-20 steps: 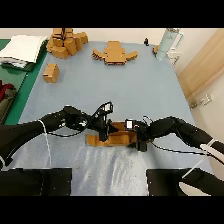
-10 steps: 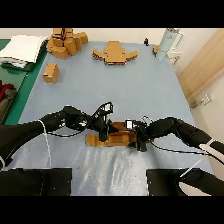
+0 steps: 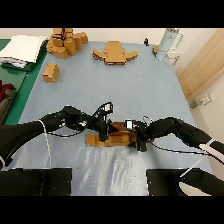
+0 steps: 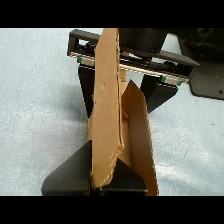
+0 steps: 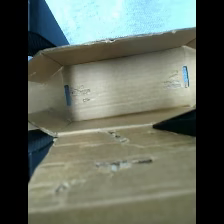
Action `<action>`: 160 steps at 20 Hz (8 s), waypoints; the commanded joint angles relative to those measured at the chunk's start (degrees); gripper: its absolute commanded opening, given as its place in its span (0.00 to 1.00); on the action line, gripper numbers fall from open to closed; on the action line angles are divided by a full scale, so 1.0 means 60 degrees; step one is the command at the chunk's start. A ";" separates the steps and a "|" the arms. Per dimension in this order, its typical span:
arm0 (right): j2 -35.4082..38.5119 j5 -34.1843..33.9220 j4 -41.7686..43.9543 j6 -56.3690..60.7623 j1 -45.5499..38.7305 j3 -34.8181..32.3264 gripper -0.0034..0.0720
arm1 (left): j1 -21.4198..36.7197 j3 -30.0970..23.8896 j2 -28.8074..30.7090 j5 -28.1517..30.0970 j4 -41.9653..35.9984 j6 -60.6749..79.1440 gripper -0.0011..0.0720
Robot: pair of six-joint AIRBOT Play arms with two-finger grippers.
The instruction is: Fold the box.
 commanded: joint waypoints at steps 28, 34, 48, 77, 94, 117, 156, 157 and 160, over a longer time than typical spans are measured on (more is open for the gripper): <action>-0.0004 -0.0033 -0.0011 0.0004 0.0007 -0.0007 0.80 | 0.1188 -0.0004 0.1800 -0.0514 0.4011 -0.5533 0.88; -0.0004 -0.0033 -0.0018 0.0004 0.0007 -0.0007 0.80 | 0.1468 -0.0004 0.3264 -0.2994 0.6714 -1.1391 0.52; -0.0004 -0.0033 -0.0025 0.0004 0.0007 -0.0007 0.80 | -0.0226 0.1064 0.0612 0.0725 0.1883 -1.3566 0.03; -0.0004 -0.0033 -0.0066 0.0004 0.0007 -0.0007 0.80 | 0.0288 0.0280 0.3891 -0.0302 0.5803 -1.0076 0.02; -0.0004 -0.0033 -0.0066 0.0004 0.0007 -0.0007 0.80 | -0.0477 -0.2065 0.3122 0.2517 0.5096 -0.3687 1.00; -0.0004 -0.0033 -0.0066 0.0004 0.0007 -0.0007 0.80 | -0.1494 -0.1173 0.2069 0.2444 0.4207 -0.2881 0.17; -0.0004 -0.0033 -0.0066 0.0004 0.0007 -0.0007 0.80 | -0.1767 -0.1173 0.3829 0.1796 0.7777 -0.7111 0.03; -0.0004 -0.0033 -0.0069 0.0004 0.0007 -0.0007 0.80 | -0.1767 -0.1173 0.4317 0.1468 0.8502 -0.8200 0.03; -0.0004 -0.0033 -0.0069 0.0004 0.0007 -0.0007 0.80 | -0.1730 -0.1177 0.5708 0.0743 1.1049 -1.2065 0.03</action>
